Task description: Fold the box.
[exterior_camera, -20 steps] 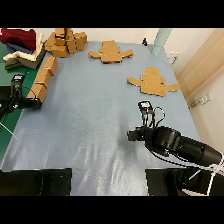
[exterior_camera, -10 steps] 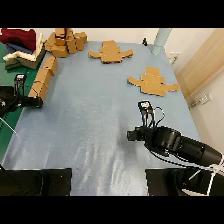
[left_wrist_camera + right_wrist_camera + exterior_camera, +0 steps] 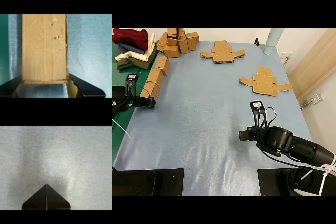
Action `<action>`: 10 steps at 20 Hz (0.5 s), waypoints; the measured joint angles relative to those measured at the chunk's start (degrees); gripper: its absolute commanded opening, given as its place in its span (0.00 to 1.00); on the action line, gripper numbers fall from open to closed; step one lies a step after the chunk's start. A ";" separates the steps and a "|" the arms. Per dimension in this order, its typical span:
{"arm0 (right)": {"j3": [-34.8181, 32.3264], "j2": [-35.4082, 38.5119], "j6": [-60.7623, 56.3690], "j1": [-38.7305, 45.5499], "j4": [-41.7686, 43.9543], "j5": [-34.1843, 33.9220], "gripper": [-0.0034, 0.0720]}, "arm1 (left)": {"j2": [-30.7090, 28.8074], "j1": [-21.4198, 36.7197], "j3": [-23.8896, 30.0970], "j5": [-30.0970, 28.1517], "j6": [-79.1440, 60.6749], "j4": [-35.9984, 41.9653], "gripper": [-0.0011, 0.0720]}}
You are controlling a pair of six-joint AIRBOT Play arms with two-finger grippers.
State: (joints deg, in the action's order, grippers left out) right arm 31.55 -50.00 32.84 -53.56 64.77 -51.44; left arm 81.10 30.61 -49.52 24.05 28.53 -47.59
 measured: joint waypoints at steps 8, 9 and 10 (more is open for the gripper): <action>0.11 -0.07 0.00 0.04 0.15 0.11 0.05 | -12.26 6.75 -0.22 25.16 8.41 -14.91 0.03; 0.39 -0.20 0.04 0.37 0.24 0.48 0.05 | -14.36 6.69 -0.46 28.83 8.90 -15.17 0.03; 0.96 -0.52 0.33 1.14 0.44 0.79 0.05 | -16.28 5.90 -0.72 31.63 9.55 -15.19 0.03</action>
State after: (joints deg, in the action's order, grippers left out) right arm 32.51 -50.52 33.17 -52.42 65.21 -50.65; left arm 64.82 36.51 -50.24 55.68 38.09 -62.78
